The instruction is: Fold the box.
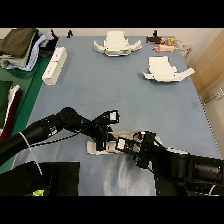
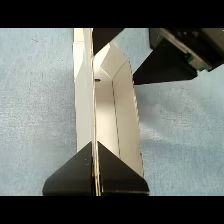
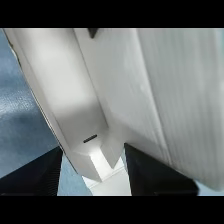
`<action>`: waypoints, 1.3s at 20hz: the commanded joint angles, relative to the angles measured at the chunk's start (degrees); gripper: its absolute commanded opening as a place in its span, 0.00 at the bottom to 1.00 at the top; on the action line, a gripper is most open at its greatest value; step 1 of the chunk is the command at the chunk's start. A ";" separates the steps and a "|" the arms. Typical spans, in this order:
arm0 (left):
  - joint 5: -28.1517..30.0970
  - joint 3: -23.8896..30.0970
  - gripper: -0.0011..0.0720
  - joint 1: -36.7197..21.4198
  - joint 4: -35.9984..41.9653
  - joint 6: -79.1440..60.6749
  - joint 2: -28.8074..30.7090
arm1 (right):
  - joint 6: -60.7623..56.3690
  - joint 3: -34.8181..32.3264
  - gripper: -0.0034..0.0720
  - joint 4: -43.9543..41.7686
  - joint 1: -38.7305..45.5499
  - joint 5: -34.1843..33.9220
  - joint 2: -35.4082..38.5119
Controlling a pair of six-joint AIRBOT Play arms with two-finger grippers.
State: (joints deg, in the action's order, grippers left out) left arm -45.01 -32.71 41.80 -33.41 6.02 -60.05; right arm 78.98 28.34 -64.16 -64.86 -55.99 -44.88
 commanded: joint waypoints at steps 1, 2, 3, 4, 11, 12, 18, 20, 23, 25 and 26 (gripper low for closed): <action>-0.04 0.02 0.03 0.00 -0.02 -0.02 0.00 | -1.11 0.02 0.82 -0.20 0.02 -2.25 2.21; -0.04 0.02 0.03 0.00 -0.02 -0.02 0.00 | -2.19 0.02 0.82 -0.11 0.04 -2.84 2.21; -0.04 0.02 0.03 0.00 -0.02 -0.02 0.00 | -3.52 0.02 0.82 -0.13 0.04 -3.08 2.21; -0.04 0.02 0.03 0.00 -0.02 -0.02 0.00 | -5.11 0.02 0.82 -0.13 0.04 -3.50 2.21; -0.04 0.02 0.03 0.00 -0.02 -0.02 0.00 | -7.96 -0.07 1.00 -0.07 0.52 -3.45 2.21; -0.04 0.02 0.03 0.00 -0.02 -0.02 0.00 | -7.96 -0.35 1.00 -0.15 1.29 -2.78 2.23; -0.02 0.02 0.03 0.00 -0.02 -0.02 0.00 | 23.04 -3.08 1.00 -18.82 16.68 7.04 4.59; -0.04 0.02 0.03 0.00 -0.02 -0.02 0.00 | 40.15 -3.06 1.00 -29.88 25.29 7.52 4.52; -0.02 0.02 0.03 0.00 -0.02 -0.02 0.00 | 62.14 -3.06 1.00 -46.56 38.51 7.17 3.58; -0.02 0.02 0.03 0.00 -0.02 -0.02 0.00 | 73.29 -3.02 1.00 -55.36 44.48 4.87 0.94; -0.02 0.02 0.03 0.00 -0.02 -0.02 0.00 | 76.48 -2.97 1.00 -57.46 45.94 2.97 -0.48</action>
State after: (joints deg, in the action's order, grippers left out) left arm -45.01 -32.69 41.82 -33.43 6.00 -60.05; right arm 135.76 25.36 -106.87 -27.05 -50.52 -42.83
